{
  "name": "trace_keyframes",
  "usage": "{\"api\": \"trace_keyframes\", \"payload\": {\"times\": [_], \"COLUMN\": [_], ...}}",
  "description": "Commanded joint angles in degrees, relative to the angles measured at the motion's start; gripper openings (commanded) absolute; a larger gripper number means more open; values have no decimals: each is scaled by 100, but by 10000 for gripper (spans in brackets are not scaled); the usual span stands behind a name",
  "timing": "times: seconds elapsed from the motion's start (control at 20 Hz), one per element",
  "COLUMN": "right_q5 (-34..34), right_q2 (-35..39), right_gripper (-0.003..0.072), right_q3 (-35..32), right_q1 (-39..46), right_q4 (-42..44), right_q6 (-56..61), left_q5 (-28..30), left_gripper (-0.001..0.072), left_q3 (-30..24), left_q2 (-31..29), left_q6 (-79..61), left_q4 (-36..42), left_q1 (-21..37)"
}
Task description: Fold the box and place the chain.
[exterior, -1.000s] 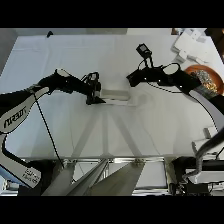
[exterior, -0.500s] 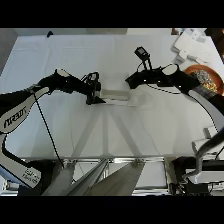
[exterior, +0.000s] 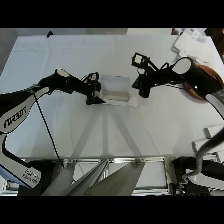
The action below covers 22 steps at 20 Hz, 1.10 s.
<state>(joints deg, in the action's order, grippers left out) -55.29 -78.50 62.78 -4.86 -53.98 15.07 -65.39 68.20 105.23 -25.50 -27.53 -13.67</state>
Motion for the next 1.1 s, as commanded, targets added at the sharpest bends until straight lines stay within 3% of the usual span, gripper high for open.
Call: {"api": "trace_keyframes", "payload": {"times": [0.0, 0.5, 0.7, 0.9, 1.05], "right_q5": [-503, -90, -79, -22, 247], "right_q2": [-39, -785, -1093, -1248, -1248], "right_gripper": [389, 398, 394, 318, 317], "right_q3": [4, 4, 4, 4, 4], "right_q1": [0, -2, -63, -315, -452], "right_q4": [-597, -505, -4, 0, 2], "right_q6": [-116, -828, -833, -831, -828], "left_q5": [2, 2, 2, 2, 2], "left_gripper": [436, 436, 437, 436, 436], "left_q3": [2, 2, 2, 2, 2], "left_q2": [-4, -4, -4, -7, -4], "left_q6": [4, 4, 4, 4, 4], "left_q4": [7, 4, 4, 4, 4], "left_q1": [0, 0, 0, 0, 0]}}
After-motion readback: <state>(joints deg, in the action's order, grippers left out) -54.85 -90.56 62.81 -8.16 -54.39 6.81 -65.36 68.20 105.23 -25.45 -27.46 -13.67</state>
